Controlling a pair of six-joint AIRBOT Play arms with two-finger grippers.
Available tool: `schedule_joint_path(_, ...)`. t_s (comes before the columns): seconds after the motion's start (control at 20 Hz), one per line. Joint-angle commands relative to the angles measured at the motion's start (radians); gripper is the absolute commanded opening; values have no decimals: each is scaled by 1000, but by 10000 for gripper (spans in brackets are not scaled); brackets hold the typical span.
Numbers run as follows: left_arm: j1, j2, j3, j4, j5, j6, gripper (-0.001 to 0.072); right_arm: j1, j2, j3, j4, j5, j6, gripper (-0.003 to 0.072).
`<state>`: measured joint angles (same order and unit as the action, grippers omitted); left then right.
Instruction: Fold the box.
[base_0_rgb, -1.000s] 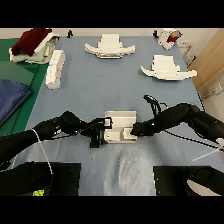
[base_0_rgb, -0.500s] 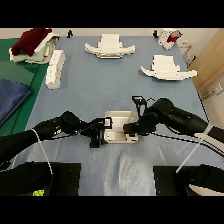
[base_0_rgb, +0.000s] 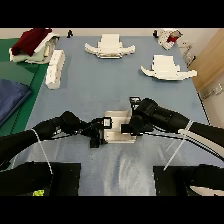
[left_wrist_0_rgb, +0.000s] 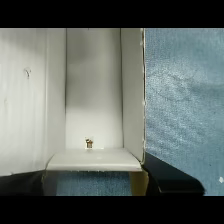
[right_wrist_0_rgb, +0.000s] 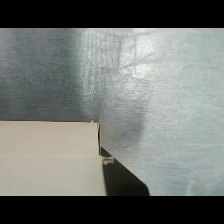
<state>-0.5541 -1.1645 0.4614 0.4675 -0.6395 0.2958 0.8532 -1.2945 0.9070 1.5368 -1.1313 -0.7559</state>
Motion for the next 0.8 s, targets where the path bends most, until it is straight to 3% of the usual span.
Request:
schedule_joint_path(0.0,0,0,0,0,2,0,390,3,-7,4,-29,3,21,4)
schedule_joint_path(0.15,0,0,0,0,2,0,390,3,-6,4,-33,-11,22,6)
schedule_joint_path(0.2,0,0,0,0,2,0,390,3,-6,4,-33,-19,22,84)
schedule_joint_path(0.25,0,0,0,0,2,0,390,3,-6,4,-30,-38,22,315)
schedule_joint_path(0.3,0,0,0,0,2,0,390,3,-4,5,-30,-61,22,401)
schedule_joint_path(0.75,0,0,0,0,2,0,390,2,61,48,-23,-118,20,405)
